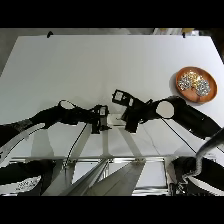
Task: Fold the box and place the chain.
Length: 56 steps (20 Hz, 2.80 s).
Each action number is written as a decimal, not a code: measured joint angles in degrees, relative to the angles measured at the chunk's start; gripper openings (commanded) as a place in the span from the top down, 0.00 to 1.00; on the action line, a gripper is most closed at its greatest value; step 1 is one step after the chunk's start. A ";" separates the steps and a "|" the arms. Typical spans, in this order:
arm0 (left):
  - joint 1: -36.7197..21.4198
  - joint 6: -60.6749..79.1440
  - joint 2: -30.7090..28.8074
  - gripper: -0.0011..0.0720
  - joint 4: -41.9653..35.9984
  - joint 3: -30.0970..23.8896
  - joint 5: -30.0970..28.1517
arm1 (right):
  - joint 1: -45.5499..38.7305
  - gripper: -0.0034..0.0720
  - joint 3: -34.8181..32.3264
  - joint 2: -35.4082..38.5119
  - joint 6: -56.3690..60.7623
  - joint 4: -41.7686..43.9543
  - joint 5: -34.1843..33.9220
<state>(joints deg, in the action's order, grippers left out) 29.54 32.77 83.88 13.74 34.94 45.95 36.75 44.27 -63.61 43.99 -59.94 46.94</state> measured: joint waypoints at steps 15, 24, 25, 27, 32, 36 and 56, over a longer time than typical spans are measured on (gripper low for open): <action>0.02 0.07 0.00 0.64 0.13 0.00 -0.02 | 1.11 0.93 -2.01 -4.94 1.03 2.27 2.60; -0.07 -0.26 0.00 0.64 -0.42 0.02 -0.35 | -0.11 0.93 -2.23 -1.36 4.17 1.20 4.98; -0.07 -0.26 0.00 0.64 -0.37 0.02 -0.31 | -1.18 0.93 -2.14 0.31 6.21 0.26 4.98; -0.04 -0.22 0.00 0.64 -0.17 0.02 -0.07 | -3.96 0.93 -2.14 3.50 12.68 -5.03 10.32; -0.04 -0.15 0.00 0.64 -0.07 0.02 -0.02 | -14.80 0.93 -4.26 7.08 31.28 -21.94 24.98; -0.04 -0.04 0.00 0.64 -0.02 0.02 0.11 | -23.76 0.93 -8.44 7.72 39.17 -26.99 28.61; -3.87 -11.37 -10.40 0.64 4.37 0.00 1.90 | -29.68 0.93 -10.40 7.96 50.29 -28.55 39.87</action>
<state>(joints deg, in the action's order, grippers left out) 25.67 21.41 73.47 18.11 34.94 47.86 7.07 33.87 -55.66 94.28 -88.49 86.80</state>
